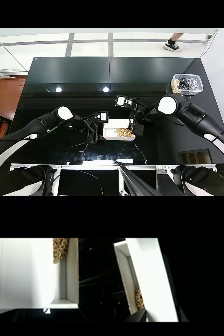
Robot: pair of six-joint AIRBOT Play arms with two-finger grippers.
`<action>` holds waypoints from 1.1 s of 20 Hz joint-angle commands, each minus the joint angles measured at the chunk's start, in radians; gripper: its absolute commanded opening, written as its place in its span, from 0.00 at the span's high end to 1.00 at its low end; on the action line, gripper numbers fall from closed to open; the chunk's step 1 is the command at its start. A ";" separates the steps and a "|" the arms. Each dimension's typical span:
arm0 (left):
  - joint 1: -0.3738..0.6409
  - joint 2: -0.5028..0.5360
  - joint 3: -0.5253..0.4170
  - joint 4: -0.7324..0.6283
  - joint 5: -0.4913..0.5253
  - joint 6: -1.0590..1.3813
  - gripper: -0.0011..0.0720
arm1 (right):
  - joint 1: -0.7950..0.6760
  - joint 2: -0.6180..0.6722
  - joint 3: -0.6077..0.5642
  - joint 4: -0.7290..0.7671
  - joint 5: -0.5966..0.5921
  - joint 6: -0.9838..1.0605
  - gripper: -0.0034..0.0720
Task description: Fold the box and place the chain.
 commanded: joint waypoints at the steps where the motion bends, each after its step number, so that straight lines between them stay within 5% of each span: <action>1: 0.000 0.000 0.000 0.000 0.001 0.001 0.48 | 0.002 0.000 0.000 -0.001 -0.001 0.000 0.37; 6: 0.000 0.000 0.000 0.000 0.002 0.001 0.48 | -0.001 0.037 0.047 0.002 0.118 0.085 0.37; 7: 0.000 0.000 0.000 0.000 0.002 0.001 0.48 | 0.000 0.056 0.064 0.002 0.135 0.124 0.12; 8: 0.000 0.000 0.000 0.000 0.002 0.001 0.48 | 0.000 0.076 0.080 0.002 0.153 0.147 0.02; 12: 0.000 0.000 0.000 0.000 0.002 0.001 0.48 | -0.001 0.117 0.130 0.002 0.218 0.209 0.02; 18: 0.000 0.000 0.000 0.000 0.002 0.001 0.48 | -0.200 0.078 0.132 0.122 0.100 0.256 0.03; 22: 0.000 0.000 0.000 0.000 0.001 0.001 0.48 | -0.227 -0.046 0.115 0.171 0.243 0.143 0.03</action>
